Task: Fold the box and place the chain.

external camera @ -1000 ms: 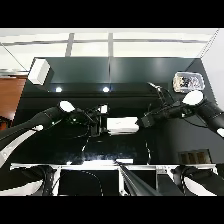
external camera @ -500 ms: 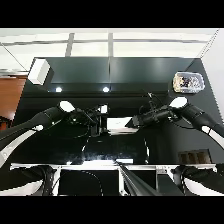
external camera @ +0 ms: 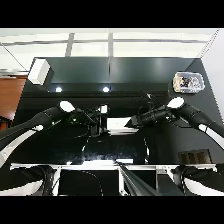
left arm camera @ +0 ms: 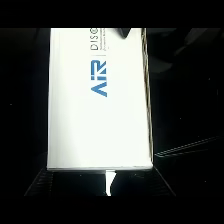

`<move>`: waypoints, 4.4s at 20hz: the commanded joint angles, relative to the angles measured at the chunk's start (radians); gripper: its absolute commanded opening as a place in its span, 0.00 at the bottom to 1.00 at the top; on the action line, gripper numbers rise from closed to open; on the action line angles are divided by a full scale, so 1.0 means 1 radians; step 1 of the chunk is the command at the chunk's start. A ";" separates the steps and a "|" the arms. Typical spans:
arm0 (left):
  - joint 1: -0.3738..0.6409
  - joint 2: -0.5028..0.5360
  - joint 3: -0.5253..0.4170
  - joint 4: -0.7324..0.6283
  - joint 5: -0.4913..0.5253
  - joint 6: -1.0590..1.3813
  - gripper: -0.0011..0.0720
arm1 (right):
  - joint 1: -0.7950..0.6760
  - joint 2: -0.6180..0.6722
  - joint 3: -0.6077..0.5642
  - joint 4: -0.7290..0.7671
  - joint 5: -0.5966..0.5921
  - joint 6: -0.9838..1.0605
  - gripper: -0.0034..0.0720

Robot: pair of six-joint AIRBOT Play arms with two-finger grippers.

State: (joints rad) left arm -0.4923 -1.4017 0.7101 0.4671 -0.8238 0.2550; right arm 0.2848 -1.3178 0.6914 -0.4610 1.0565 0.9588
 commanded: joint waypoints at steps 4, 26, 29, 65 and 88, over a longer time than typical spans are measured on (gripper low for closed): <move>0.000 0.000 0.000 0.000 0.001 0.000 0.65 | -0.099 0.088 0.114 -0.035 0.179 -0.020 0.07; -0.243 0.014 0.219 0.139 0.149 -0.499 0.99 | -0.435 0.382 0.191 -0.389 0.192 0.080 0.07; -0.255 -0.023 0.257 0.176 0.146 -0.504 0.99 | -0.435 0.382 0.191 -0.389 0.196 0.055 0.07; -0.338 -0.107 0.261 0.459 0.162 -0.595 0.98 | -0.435 0.382 0.191 -0.388 0.169 0.028 0.07; 0.982 0.095 0.260 0.924 -0.212 -1.478 0.50 | -0.433 0.382 0.191 -0.373 0.134 0.068 0.07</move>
State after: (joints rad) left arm 0.2939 -1.3048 0.9703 1.4605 -1.1358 -1.1892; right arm -0.1501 -0.9363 0.8818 -0.8421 1.2026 1.0164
